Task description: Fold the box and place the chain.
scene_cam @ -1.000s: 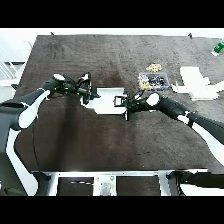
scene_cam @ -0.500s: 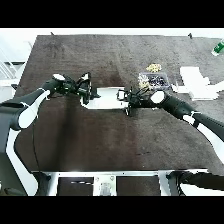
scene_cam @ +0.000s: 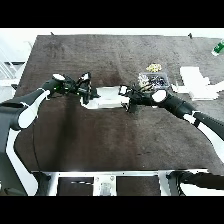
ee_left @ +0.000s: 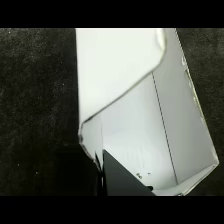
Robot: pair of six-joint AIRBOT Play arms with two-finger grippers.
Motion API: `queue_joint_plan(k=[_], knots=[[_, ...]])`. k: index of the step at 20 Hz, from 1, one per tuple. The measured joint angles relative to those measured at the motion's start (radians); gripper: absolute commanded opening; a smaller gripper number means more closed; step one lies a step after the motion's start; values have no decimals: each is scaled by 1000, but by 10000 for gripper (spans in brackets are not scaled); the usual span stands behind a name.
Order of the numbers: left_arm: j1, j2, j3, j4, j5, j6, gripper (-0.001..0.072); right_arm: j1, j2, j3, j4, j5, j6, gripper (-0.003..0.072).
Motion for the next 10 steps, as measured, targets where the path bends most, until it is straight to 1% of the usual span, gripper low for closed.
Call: queue_joint_plan(k=[6,10], knots=[[-1,0,0,0,0,0,19,-13,-35,25,11,-3,-26,550],[-1,0,0,0,0,0,19,-40,-45,49,81,41,-100,550]])
